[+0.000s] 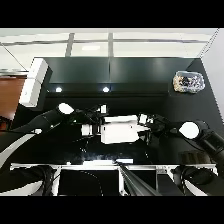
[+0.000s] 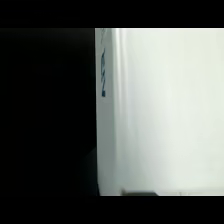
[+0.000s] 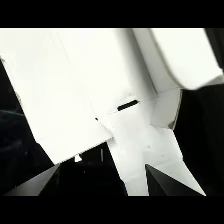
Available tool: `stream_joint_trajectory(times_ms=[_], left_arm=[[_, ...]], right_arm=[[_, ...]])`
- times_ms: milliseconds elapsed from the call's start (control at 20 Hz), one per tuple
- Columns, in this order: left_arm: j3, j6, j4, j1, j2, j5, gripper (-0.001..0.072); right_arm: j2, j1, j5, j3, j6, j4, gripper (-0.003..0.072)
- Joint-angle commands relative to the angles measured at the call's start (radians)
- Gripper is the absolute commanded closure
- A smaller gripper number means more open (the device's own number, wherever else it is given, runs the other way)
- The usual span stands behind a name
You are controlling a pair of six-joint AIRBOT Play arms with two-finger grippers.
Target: Fold the box and place the chain.
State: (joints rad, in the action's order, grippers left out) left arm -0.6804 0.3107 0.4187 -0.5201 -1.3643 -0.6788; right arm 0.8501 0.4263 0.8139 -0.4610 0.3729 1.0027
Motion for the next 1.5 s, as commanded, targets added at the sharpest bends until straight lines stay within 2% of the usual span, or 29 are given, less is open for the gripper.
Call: stream_joint_trajectory(times_ms=[0,100,300,450,750,900,1150,1350,1450], left_arm=[[-0.039,-0.111,0.182,-0.029,-0.013,0.023,0.0681],[-0.064,-0.140,0.252,-0.038,-0.039,0.001,0.0680],[-0.074,-0.135,0.251,-0.036,-0.053,0.004,0.0680],[-0.074,-0.135,0.251,-0.034,-0.053,0.003,0.0680],[-0.074,-0.135,0.251,-0.035,-0.053,0.003,0.0680],[-0.074,-0.135,0.251,-0.035,-0.053,0.002,0.0680],[-0.074,-0.135,0.251,-0.035,-0.053,0.002,0.0680],[-0.074,-0.135,0.251,-0.035,-0.053,0.001,0.0680],[-0.074,-0.135,0.251,-0.035,-0.053,-0.003,0.0680]], right_arm=[[0.008,0.012,0.032,0.008,-0.080,0.027,0.0079],[0.027,0.012,0.046,0.008,-0.083,0.027,0.0079],[0.077,0.012,0.031,0.008,-0.124,0.011,0.0079],[0.128,0.013,0.008,0.008,-0.192,-0.069,0.0079],[0.167,0.103,-0.100,0.008,-0.209,-0.111,0.0079],[0.172,0.141,-0.202,0.004,-0.208,-0.126,0.0079],[0.172,0.087,-0.155,-0.058,-0.206,-0.134,0.0079],[0.172,0.019,-0.042,-0.125,-0.220,-0.140,0.0079],[0.173,0.014,-0.045,-0.127,-0.241,-0.156,0.0079]])
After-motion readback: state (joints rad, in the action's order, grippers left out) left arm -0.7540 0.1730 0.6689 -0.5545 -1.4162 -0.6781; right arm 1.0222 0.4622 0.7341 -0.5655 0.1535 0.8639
